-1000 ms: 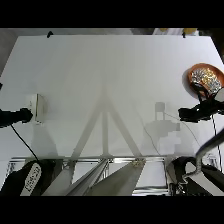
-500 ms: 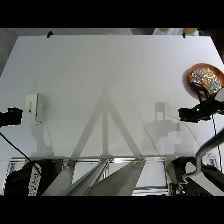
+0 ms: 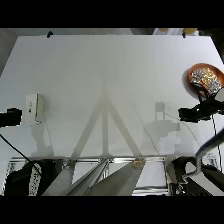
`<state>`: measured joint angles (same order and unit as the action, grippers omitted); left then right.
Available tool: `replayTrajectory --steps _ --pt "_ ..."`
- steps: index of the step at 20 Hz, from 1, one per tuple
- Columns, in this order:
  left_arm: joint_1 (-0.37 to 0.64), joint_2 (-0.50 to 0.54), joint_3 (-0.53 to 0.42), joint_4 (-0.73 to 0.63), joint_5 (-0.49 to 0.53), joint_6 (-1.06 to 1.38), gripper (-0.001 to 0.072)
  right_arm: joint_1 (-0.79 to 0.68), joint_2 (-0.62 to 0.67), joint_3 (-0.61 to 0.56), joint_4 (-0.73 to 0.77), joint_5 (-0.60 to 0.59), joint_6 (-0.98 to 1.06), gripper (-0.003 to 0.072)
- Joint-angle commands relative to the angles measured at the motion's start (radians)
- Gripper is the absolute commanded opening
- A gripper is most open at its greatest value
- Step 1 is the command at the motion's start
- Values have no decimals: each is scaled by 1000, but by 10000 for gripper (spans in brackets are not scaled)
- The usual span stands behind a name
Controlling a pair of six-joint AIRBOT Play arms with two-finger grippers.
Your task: Fold the box and place the chain.
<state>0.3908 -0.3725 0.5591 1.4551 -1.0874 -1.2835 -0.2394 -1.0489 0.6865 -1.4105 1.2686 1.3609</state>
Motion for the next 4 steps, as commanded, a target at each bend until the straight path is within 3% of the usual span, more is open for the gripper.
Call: replayTrajectory --steps 1,4 --pt "-1 1 0 0 12 0 695 -1 0 0 0 0 0 14" --pt "-1 1 0 0 11 0 695 -1 0 0 0 0 0 14"
